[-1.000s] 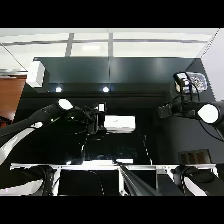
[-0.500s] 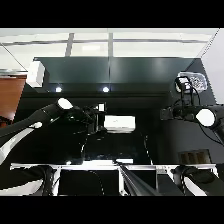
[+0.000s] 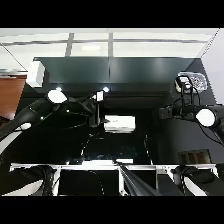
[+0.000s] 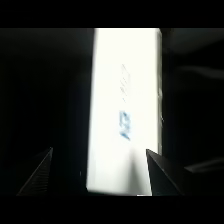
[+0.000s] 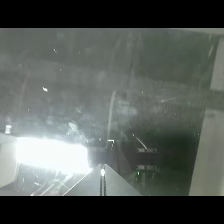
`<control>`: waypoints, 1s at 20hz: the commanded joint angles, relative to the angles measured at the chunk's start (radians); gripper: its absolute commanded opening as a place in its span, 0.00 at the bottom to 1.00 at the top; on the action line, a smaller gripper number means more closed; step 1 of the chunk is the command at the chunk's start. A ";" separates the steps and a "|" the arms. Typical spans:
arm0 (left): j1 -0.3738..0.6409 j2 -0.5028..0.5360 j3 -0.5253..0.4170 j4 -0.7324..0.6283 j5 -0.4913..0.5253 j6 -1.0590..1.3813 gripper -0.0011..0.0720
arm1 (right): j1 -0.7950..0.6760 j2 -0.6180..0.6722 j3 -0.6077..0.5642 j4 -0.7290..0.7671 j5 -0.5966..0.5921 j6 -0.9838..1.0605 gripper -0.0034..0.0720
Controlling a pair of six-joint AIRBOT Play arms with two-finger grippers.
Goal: Fold the box and place the chain.
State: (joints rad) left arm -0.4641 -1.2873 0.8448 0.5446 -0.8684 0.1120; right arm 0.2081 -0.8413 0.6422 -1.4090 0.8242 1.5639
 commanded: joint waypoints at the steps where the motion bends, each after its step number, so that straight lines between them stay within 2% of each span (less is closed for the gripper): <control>1: -0.072 -0.069 0.092 -0.043 0.028 -0.072 0.99 | 0.000 0.001 0.000 0.003 -0.032 0.000 0.08; 3: -0.112 -0.150 0.145 0.007 0.053 -0.165 0.99 | 0.000 0.001 0.000 0.002 -0.032 0.000 0.07; 7: -0.145 -0.251 0.233 0.093 -0.087 -0.307 0.99 | 0.000 0.001 0.000 0.002 -0.033 0.000 0.08; 14: -0.147 -0.266 0.252 0.134 -0.164 -0.327 0.99 | 0.000 0.001 0.000 0.002 -0.044 0.000 0.08; 20: -0.192 -0.266 0.252 0.242 -0.156 -0.329 0.99 | 0.000 0.001 0.000 0.002 -0.044 0.000 0.08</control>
State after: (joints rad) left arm -0.6361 -1.5524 1.0954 0.7288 -1.0248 -0.2138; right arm 0.2081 -0.8413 0.6422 -1.4075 0.7807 1.5639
